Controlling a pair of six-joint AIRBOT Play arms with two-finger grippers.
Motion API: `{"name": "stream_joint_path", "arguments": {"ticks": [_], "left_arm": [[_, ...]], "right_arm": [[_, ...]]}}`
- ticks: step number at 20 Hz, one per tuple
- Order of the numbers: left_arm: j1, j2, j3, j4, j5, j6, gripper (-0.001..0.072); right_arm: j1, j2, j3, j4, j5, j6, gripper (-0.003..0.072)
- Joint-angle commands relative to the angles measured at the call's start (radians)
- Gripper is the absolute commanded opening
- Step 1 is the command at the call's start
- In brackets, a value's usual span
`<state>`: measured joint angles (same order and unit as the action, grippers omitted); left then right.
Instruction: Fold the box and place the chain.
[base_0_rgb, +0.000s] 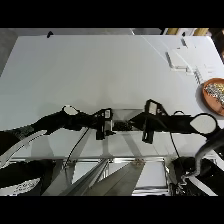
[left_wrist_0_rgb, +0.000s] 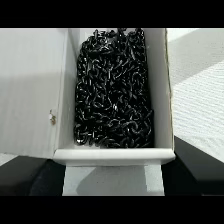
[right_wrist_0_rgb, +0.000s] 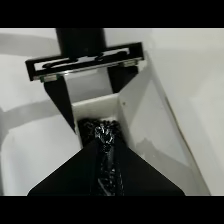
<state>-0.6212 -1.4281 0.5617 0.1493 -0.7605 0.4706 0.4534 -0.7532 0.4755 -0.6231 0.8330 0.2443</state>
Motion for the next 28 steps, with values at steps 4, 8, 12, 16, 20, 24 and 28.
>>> {"name": "stream_joint_path", "arguments": {"ticks": [4,8,12,16,20,24,28], "left_arm": [[0.000,-0.001,0.000,0.000,0.000,0.000,0.0211],[0.000,-0.001,0.000,0.000,0.000,0.000,0.0211],[0.000,-0.001,0.000,0.000,0.000,0.000,0.0211],[0.000,-0.001,0.000,0.000,0.000,0.000,0.0211],[0.000,-0.001,0.000,0.000,0.000,0.000,0.0211],[0.000,-0.001,0.000,0.000,0.000,0.000,0.0211],[0.000,-0.001,0.000,0.000,0.000,0.000,0.0211]], "right_arm": [[0.127,-0.204,0.177,-0.340,0.021,0.304,0.0207],[0.125,-0.245,0.451,-0.543,0.264,0.354,0.0202],[0.054,-0.348,0.623,-0.573,0.240,0.354,0.0072],[-0.002,-0.480,0.607,-0.572,0.294,0.353,0.0025],[0.071,-0.459,0.510,-0.508,0.311,0.291,0.0061],[0.116,-0.386,0.506,-0.437,0.352,0.244,0.0156],[0.155,-0.367,0.438,-0.447,0.293,0.242,0.0303]]}}
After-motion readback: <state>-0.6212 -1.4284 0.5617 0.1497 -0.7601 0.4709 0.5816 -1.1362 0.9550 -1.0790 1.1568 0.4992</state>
